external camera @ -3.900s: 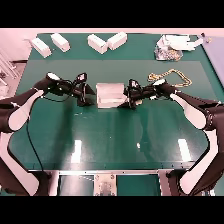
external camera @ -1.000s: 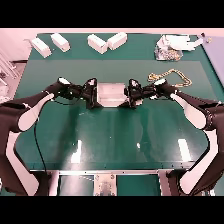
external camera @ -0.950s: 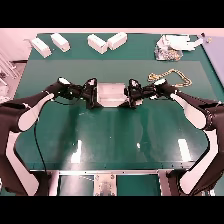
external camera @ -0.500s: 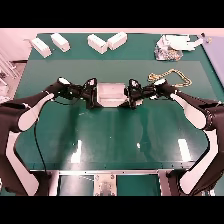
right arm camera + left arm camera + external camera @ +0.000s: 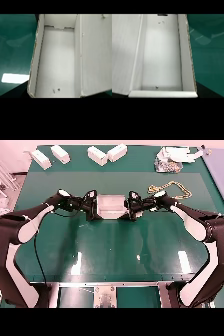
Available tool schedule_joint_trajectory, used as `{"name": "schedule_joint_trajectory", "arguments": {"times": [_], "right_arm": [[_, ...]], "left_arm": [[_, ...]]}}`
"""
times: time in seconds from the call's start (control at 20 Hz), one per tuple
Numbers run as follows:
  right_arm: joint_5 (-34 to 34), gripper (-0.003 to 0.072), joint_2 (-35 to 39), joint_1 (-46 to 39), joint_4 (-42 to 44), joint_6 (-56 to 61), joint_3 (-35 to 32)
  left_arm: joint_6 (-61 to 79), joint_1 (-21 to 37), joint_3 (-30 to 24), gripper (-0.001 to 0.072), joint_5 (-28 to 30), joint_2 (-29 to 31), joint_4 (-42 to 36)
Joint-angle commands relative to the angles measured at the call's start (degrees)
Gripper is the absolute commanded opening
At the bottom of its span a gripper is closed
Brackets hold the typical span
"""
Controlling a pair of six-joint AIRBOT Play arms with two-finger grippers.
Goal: Fold the box and place the chain.
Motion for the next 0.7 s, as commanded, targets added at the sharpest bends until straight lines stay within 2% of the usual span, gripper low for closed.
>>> {"name": "schedule_joint_trajectory", "arguments": {"times": [0.0,0.2,0.25,0.3,0.5,0.65], "right_arm": [[-0.04,0.0576,0.00,0.07,0.02,0.02,-0.02],[-0.09,0.0579,0.02,-0.13,0.28,1.92,0.02],[-0.02,0.0685,0.26,-0.33,0.17,1.99,0.13],[0.00,0.0720,0.55,-0.66,-0.09,2.14,0.11],[0.00,0.0720,1.95,-3.08,-1.42,2.19,0.11],[0.00,0.0720,3.45,-4.42,-5.90,3.54,0.11]], "left_arm": [[0.02,-0.02,0.02,0.0476,0.02,0.02,0.00],[0.02,-0.02,0.02,0.0475,0.02,0.02,0.00],[0.02,-0.02,0.02,0.0476,0.00,0.02,-0.02],[0.02,-0.02,0.02,0.0476,0.02,0.02,-0.02],[0.02,-0.02,0.02,0.0476,-0.07,0.02,0.00],[0.02,-0.02,0.02,0.0475,-0.02,0.02,0.00]]}}
